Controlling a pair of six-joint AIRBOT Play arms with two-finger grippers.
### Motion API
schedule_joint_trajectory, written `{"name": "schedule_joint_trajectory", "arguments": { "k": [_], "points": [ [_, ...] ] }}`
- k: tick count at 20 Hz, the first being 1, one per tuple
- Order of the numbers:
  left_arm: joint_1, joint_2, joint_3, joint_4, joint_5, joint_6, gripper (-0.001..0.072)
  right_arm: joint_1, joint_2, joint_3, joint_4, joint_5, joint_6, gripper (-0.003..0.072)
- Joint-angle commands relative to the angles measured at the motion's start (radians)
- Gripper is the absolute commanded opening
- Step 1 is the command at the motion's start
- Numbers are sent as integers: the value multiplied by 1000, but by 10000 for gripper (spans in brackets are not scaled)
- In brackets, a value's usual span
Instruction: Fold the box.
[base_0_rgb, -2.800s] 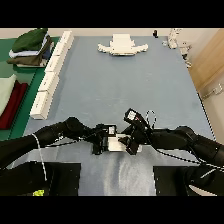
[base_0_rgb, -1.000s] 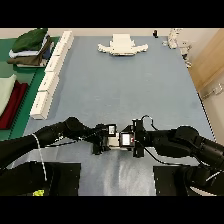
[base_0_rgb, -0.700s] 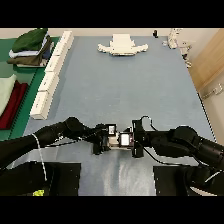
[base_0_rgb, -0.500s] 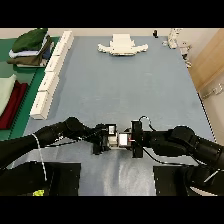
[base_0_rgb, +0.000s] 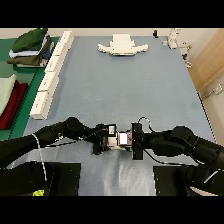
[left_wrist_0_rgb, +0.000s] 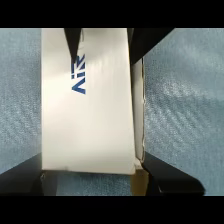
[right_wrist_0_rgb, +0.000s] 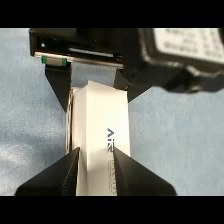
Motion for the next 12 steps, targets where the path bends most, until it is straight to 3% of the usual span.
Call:
{"name": "schedule_joint_trajectory", "arguments": {
  "k": [1,5,6,7,12],
  "points": [
    [0,0,1,-1,0,-1,511,1,-2,-10,31,-7,0,301],
    [0,0,1,-1,0,-1,511,1,19,-8,43,-6,0,317],
    [0,0,1,-1,0,-1,511,1,34,-8,47,-6,0,410],
    [0,0,1,-1,0,-1,511,1,52,-9,49,-7,1,446],
    [0,0,1,-1,0,-1,511,-3,129,-9,46,-7,37,445]
  ]
}}
